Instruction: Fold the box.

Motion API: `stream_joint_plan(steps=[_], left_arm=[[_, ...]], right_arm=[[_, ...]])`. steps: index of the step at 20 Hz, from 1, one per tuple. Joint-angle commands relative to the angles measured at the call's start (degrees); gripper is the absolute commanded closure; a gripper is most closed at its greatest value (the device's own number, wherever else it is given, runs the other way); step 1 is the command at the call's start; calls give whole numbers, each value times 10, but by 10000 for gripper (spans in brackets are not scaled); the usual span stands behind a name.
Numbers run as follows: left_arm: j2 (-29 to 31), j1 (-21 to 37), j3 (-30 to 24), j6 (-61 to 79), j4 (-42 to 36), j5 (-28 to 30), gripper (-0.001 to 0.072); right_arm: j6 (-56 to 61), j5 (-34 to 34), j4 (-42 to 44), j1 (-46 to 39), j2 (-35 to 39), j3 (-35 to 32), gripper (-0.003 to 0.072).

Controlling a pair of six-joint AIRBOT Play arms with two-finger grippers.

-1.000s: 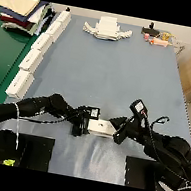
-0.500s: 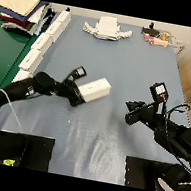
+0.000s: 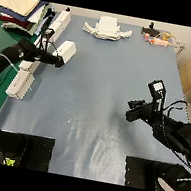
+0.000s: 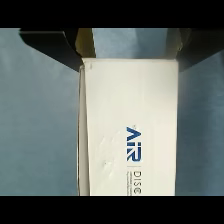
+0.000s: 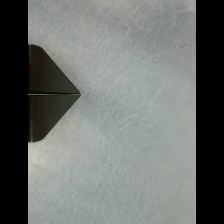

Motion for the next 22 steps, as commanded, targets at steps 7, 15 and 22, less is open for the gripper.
stream_joint_plan(steps=[7, 15, 22], left_arm=[[-155, 22, 173, -189, 169, 4, 296], [-176, 28, 185, -186, 176, 44, 296], [-180, 28, 185, -186, 175, 44, 296]], right_arm=[[1, 0, -2, -1, -48, 0, 680], [1, 1, -3, -1, -59, 0, 680], [1, 1, -3, -1, -59, 0, 681]])
